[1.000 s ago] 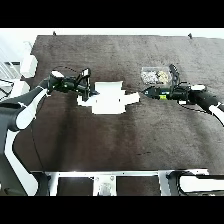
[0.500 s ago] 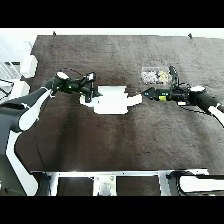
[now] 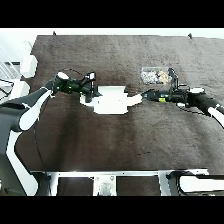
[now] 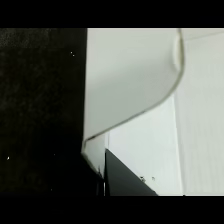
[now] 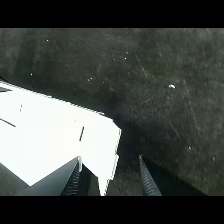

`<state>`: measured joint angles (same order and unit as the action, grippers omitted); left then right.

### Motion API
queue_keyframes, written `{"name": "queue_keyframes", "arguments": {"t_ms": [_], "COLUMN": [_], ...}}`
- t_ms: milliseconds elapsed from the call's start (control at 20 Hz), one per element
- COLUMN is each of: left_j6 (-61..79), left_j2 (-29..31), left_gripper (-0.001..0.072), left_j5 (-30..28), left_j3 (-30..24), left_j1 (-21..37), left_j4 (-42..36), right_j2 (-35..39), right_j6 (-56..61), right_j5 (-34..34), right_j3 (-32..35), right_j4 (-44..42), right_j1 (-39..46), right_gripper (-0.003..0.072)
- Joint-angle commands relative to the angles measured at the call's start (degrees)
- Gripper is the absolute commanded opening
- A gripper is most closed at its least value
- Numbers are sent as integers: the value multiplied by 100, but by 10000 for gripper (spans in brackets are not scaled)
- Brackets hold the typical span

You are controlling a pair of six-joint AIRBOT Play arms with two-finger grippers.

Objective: Fold the box and place the chain.

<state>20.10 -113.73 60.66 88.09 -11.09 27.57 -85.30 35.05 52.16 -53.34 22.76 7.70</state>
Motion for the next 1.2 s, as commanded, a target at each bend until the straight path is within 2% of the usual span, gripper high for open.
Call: {"name": "queue_keyframes", "arguments": {"t_ms": [0, 200, 450, 550, 700, 850, 1000, 1150], "left_j6": [-59, -55, -55, -55, -55, -55, -55, -55], "left_j2": [-4, -4, -4, -4, -4, -4, -4, -4], "left_gripper": [20, 20, 20, 21, 21, 21, 21, 21], "left_j5": [0, -20, -17, -17, -17, -20, -20, -20], "left_j3": [7, 7, 7, 7, 7, 7, 7, 7], "left_j1": [2, 2, 2, 2, 2, 2, 2, 2], "left_j4": [9, 2, 4, 2, 4, 4, 2, 4], "right_j2": [74, 411, 551, 557, 562, 555, 560, 560], "right_j6": [-728, -1394, -2236, -2640, -3497, -4166, -4002, -4004], "right_j5": [46, 66, 1088, 1248, 1250, 973, 938, 935], "right_j3": [2, 2, 13, 81, 286, 444, 439, 446], "right_j4": [-284, -479, -487, -535, -461, -463, -732, -444], "right_j1": [11, 9, -35, -227, -667, -872, -866, -951], "right_gripper": [436, 438, 438, 438, 438, 434, 433, 437]}}
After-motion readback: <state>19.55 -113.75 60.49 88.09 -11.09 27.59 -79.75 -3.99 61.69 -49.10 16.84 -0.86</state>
